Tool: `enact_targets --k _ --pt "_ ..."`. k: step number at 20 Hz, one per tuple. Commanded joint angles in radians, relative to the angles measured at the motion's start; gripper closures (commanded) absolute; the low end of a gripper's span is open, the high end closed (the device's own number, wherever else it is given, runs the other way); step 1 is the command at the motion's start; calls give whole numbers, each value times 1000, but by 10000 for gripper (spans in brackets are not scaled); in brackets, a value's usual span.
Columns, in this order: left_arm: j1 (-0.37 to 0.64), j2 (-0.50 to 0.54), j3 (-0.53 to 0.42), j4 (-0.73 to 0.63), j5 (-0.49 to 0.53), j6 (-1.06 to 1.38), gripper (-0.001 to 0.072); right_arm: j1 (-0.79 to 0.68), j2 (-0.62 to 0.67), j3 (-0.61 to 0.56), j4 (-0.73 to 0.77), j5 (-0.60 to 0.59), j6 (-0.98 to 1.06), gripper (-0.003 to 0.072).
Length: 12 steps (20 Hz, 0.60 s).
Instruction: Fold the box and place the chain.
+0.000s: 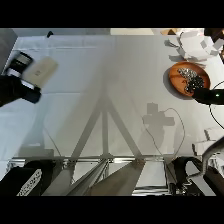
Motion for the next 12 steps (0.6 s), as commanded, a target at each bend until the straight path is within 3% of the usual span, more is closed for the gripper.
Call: enact_targets --k 1,3,8,12 --pt "179 -28 -13 -285 280 -158 705 -1 0 0 0 -8 -1 676" --pt "237 -74 -39 -411 354 -147 703 -1 0 0 0 -8 -1 676" --pt "241 -272 -98 -393 301 21 704 -1 0 0 0 -8 -1 676" --pt "241 -438 -98 -393 338 38 702 -1 0 0 0 -8 -1 676"
